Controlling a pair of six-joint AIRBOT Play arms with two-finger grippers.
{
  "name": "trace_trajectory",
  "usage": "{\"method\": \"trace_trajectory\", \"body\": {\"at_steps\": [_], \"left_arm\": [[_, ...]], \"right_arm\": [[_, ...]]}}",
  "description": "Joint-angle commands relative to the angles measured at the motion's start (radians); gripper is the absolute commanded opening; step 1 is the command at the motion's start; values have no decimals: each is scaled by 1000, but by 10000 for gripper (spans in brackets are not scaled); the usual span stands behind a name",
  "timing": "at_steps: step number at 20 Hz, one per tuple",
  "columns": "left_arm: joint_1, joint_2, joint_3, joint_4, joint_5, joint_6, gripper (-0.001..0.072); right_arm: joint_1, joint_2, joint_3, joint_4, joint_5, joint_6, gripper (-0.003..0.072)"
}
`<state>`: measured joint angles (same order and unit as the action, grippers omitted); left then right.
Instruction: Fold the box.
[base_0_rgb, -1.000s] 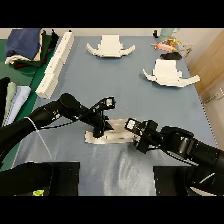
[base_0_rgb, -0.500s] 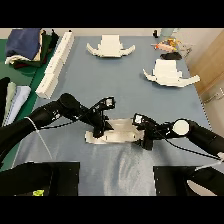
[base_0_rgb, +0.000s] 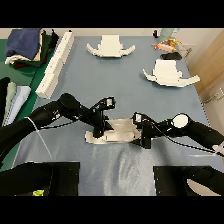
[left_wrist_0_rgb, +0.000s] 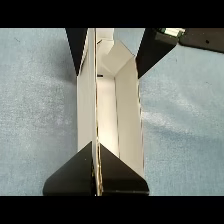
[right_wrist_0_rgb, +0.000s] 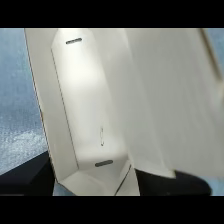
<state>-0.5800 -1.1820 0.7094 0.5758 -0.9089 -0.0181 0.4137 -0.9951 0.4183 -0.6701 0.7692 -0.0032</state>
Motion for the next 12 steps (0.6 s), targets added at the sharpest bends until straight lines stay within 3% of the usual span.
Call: {"method": "trace_trajectory", "body": {"at_steps": [1, 3, 8, 12], "left_arm": [[0, 1, 0, 0, 0, 0, 15], [0, 1, 0, 0, 0, 0, 15], [0, 1, 0, 0, 0, 0, 15], [0, 1, 0, 0, 0, 0, 15]], "right_arm": [[-2, -3, 4, 12, 0, 53, 716], [-2, -3, 4, 12, 1, 139, 715], [-2, -3, 4, 12, -4, 137, 705], [0, -3, 4, 12, 0, 18, 703]]}}
